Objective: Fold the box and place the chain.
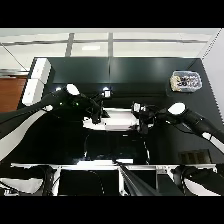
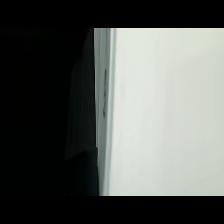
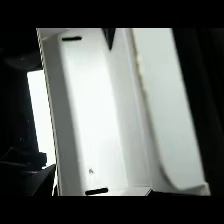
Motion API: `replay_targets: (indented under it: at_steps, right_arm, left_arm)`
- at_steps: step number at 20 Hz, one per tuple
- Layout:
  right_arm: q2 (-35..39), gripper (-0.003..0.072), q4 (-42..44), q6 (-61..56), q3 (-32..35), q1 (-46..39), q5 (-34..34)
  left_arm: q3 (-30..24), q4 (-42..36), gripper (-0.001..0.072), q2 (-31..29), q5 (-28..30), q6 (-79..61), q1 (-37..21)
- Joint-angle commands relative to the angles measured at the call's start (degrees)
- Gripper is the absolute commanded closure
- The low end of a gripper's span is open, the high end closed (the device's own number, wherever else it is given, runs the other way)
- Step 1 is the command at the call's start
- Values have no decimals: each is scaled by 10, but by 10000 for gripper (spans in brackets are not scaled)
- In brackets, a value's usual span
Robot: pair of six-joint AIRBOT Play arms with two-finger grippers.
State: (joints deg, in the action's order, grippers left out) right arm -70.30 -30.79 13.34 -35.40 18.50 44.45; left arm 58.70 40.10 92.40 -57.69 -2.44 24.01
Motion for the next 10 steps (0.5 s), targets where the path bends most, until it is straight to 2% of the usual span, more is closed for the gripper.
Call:
replay_targets:
  at_steps: [1, 10]
  right_arm:
    - [-13, -18, -35, 4, 0, 4, 0]
    - [-51, -18, -35, 4, 0, 5, 2]
  left_arm:
    - [0, -1, 684, 0, 3, 2, 0]
    - [0, -1, 684, 0, 3, 3, 0]
